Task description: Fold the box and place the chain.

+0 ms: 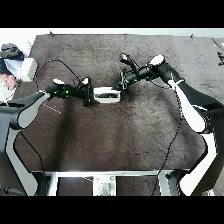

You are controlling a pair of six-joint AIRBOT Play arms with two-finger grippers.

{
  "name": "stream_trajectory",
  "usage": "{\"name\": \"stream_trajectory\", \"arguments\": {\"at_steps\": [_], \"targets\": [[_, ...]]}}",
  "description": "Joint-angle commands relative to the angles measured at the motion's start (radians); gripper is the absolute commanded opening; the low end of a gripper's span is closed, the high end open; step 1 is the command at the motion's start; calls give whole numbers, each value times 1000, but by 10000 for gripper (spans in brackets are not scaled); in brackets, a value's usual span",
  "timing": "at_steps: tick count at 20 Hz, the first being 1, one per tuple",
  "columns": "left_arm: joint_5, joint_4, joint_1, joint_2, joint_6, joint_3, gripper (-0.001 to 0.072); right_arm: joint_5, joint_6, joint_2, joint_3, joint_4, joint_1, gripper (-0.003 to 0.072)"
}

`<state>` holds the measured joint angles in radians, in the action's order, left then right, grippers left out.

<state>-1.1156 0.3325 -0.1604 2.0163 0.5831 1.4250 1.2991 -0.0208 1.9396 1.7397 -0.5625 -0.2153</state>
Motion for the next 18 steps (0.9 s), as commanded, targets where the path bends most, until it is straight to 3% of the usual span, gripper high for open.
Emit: {"name": "stream_trajectory", "arguments": {"at_steps": [1,7,8,15,18], "targets": [[-2,0,-1,0,0,0,417,-19,-14,-2,-18,-3,-14,293],[-2,0,-1,0,0,0,417,-23,-13,2,-19,-26,-41,304],[-2,0,-1,0,0,0,417,-25,-13,3,-19,-26,-41,358],[-3,0,-1,0,0,0,417,5,33,-11,-22,-68,-40,335],[-3,0,-1,0,0,0,417,-88,29,-53,-113,-77,-40,335]]}}
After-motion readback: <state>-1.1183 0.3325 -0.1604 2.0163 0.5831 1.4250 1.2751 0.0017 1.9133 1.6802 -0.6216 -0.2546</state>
